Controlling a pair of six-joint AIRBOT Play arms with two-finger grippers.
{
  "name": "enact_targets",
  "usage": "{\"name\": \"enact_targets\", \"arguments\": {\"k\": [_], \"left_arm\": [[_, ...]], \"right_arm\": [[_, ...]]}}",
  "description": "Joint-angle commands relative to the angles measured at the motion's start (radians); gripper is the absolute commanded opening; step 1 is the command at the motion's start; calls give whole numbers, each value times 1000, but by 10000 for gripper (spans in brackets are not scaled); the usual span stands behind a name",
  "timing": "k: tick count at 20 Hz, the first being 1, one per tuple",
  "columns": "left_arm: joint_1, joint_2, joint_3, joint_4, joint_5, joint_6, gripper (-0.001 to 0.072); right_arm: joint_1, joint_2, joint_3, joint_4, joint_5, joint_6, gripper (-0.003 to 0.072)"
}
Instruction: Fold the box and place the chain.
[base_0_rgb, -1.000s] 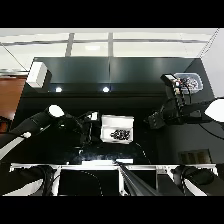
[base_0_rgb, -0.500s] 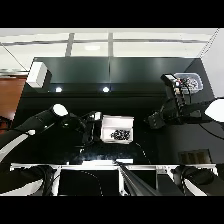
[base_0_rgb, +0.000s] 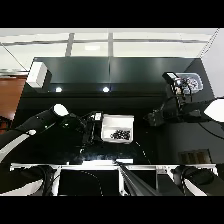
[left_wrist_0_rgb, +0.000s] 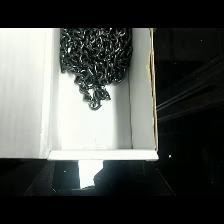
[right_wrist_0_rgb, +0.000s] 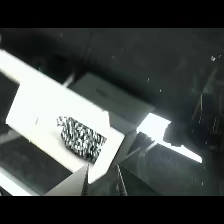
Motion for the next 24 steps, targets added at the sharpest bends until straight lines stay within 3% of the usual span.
{"name": "enact_targets", "arguments": {"k": [1, 6, 7, 8, 9, 12, 16, 19, 22, 24], "left_arm": [[-1, -1, 0, 1, 4, -1, 367], [-1, -1, 0, 1, 3, 0, 367], [-1, -1, 0, 1, 3, 0, 367], [-1, -1, 0, 1, 3, 0, 367], [-1, -1, 0, 1, 3, 0, 368], [-1, -1, 0, 1, 3, -1, 371], [-1, -1, 0, 1, 4, 0, 371], [-1, -1, 0, 1, 3, -1, 371], [-1, -1, 0, 1, 3, -1, 370], [0, -1, 0, 1, 3, -1, 370]], "right_arm": [[7, -19, 0, 2, -121, 16, 224], [18, -199, 0, 3, -319, 59, 225], [19, -240, 0, 13, -342, 58, 336], [21, -274, 0, 35, -348, 48, 528], [27, -302, 0, 58, -344, -3, 643], [60, -331, 0, 118, -303, -302, 642], [68, -282, 1, 156, -105, -712, 641], [68, -191, -4, 154, -32, -747, 639], [90, -152, -82, 162, -98, -765, 638], [152, -152, -147, 192, -236, -858, 638]]}}
